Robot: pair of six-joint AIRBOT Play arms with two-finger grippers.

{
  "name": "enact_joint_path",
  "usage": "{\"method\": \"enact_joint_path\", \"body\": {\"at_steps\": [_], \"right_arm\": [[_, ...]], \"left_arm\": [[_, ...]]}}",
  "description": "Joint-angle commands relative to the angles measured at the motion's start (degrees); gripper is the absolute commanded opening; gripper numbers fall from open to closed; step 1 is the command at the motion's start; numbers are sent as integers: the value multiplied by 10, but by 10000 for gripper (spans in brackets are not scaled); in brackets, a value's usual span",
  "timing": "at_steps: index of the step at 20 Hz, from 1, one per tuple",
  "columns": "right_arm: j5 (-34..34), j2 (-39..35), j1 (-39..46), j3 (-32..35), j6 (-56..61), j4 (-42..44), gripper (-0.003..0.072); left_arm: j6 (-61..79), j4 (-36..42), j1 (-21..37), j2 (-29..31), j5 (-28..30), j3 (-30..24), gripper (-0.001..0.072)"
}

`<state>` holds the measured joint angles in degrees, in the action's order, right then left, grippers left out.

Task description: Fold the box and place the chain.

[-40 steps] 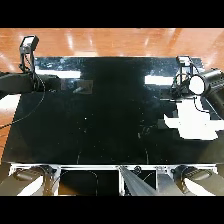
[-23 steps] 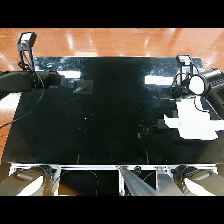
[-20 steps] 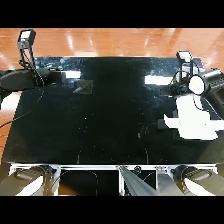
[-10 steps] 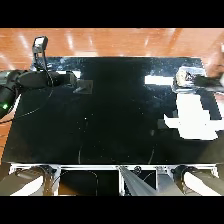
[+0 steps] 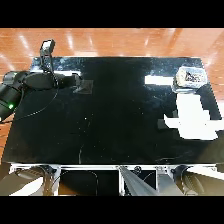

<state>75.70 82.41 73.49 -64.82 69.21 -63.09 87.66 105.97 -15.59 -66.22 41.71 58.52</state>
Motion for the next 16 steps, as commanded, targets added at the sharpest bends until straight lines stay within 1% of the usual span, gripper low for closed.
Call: {"method": "enact_joint_path", "body": {"at_steps": [1, 3, 5, 8, 11, 16], "right_arm": [[146, 95, 82, -46, -89, 58, 715], [142, 134, 68, -77, -115, 73, 715], [144, 160, 44, -95, -133, 116, 715], [168, 197, -3, -112, -136, 114, 715], [152, 222, -54, -113, -133, 114, 715], [154, 224, -130, -113, -130, 37, 714]], "left_arm": [[-26, 10, -1, 0, -1, 0, 630], [-28, 19, -2, 0, 1, 0, 630], [-38, 28, -2, 0, 2, 0, 630], [-42, 27, -2, -1, 2, 0, 630], [-42, 27, -2, -1, 7, 0, 630], [-42, 27, -2, -1, 14, 0, 630]]}}
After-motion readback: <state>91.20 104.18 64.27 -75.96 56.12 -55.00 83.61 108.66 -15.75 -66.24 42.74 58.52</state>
